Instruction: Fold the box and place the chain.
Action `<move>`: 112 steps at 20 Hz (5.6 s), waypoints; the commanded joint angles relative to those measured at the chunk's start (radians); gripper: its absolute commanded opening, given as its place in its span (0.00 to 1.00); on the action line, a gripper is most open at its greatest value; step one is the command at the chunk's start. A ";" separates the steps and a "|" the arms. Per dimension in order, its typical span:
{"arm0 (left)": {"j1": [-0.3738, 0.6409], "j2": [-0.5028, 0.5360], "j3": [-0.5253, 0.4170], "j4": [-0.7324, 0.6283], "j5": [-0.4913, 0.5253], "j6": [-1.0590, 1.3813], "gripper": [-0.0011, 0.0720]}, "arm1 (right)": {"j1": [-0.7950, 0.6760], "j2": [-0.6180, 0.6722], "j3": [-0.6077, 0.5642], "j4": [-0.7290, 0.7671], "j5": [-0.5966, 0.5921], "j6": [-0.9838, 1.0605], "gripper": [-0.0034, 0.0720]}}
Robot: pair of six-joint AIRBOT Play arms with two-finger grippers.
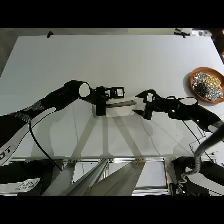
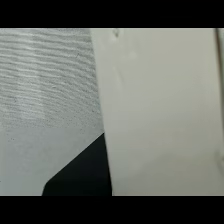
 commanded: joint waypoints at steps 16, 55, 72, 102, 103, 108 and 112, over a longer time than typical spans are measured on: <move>0.000 0.000 0.000 0.000 0.000 0.000 0.03 | 0.026 -0.143 0.075 -0.064 0.089 0.005 0.92; 0.000 0.000 0.000 0.000 0.000 0.000 0.03 | 0.074 -0.143 0.074 -0.232 0.082 0.191 0.71; 0.000 0.000 0.000 0.000 0.000 0.000 0.03 | 0.093 -0.161 0.074 -0.189 0.077 0.191 0.71; 0.000 0.000 0.000 0.000 0.000 0.000 0.03 | 0.110 -0.170 0.074 -0.191 0.066 0.188 0.44; 0.000 0.000 0.000 0.000 0.000 0.000 0.03 | 0.110 -0.170 0.074 -0.191 0.066 0.188 0.44; 0.000 0.000 0.000 0.000 0.000 0.000 0.03 | 0.110 -0.170 0.074 -0.191 0.066 0.188 0.44; 0.000 0.000 0.000 0.000 0.000 0.000 0.03 | 0.110 -0.170 0.074 -0.191 0.066 0.188 0.44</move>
